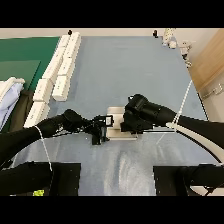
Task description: Fold the box.
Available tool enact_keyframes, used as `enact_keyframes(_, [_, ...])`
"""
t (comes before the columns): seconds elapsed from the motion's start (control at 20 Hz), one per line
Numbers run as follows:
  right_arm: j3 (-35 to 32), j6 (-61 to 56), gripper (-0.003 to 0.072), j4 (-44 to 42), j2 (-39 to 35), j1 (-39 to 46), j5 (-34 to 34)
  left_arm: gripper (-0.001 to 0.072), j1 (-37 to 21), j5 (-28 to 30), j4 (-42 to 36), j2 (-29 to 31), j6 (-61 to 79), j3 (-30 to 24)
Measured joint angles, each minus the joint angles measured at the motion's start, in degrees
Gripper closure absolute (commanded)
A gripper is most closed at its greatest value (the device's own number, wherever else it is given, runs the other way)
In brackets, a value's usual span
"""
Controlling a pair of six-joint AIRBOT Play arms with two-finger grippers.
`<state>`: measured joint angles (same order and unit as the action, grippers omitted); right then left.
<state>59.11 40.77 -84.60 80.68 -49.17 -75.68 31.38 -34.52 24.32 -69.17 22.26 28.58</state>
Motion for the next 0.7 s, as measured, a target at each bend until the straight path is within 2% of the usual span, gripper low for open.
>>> enact_keyframes(0.05, [0.0,0.0,0.0643,0.0,0.1,-0.1,0.1,0.0242,0.0,0.0,0.0,0.0,0.1,0.0])
enact_keyframes(0.1, [0.0,0.2,0.0324,0.0,0.2,0.0,0.2,0.0242,0.0,0.0,0.0,0.0,0.1,0.0])
enact_keyframes(0.15, [-0.1,0.2,0.0047,0.0,0.3,-0.1,0.2,0.0242,0.0,0.0,0.2,0.0,0.3,0.0])
enact_keyframes(0.35, [-0.1,1.0,0.0033,-0.8,0.2,0.0,0.6,0.0242,0.0,0.0,0.2,0.0,0.3,0.0])
enact_keyframes(0.6, [1.5,2.6,0.0036,-0.7,-3.3,-0.1,-3.0,0.0242,0.0,0.0,0.1,0.0,0.3,0.0])
enact_keyframes(0.65, [2.2,2.8,0.012,-0.1,-4.8,-0.1,-4.2,0.0242,0.0,0.0,0.1,0.0,0.3,0.0])
enact_keyframes(0.7, [3.0,3.2,0.0332,0.9,-6.6,0.0,-5.3,0.0242,0.0,0.0,0.1,0.0,0.3,0.0])
